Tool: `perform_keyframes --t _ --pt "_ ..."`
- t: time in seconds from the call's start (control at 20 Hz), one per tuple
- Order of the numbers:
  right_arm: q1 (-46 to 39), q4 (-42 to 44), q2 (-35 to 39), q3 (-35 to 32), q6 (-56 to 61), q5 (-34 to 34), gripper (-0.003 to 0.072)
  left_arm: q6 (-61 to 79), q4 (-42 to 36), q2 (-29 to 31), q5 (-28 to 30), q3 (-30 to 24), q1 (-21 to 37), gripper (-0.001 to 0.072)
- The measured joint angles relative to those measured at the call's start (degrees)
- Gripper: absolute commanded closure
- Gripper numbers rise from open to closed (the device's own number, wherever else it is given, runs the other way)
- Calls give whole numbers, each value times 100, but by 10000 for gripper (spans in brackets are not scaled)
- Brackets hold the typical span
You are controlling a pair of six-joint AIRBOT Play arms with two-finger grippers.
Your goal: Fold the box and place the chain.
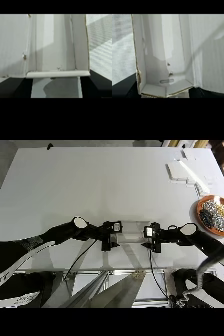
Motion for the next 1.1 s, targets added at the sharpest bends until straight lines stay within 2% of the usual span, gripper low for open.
perform_keyframes --t 1.0,1.05,1.1 --pt "0 7 0 0 -2 31 369 -7 20 -4 -48 2 -11 542" --pt "0 13 0 0 -4 76 355 -9 17 -4 -57 2 -11 542" --pt "0 20 0 0 -13 127 208 -9 20 -4 -68 2 -11 542"
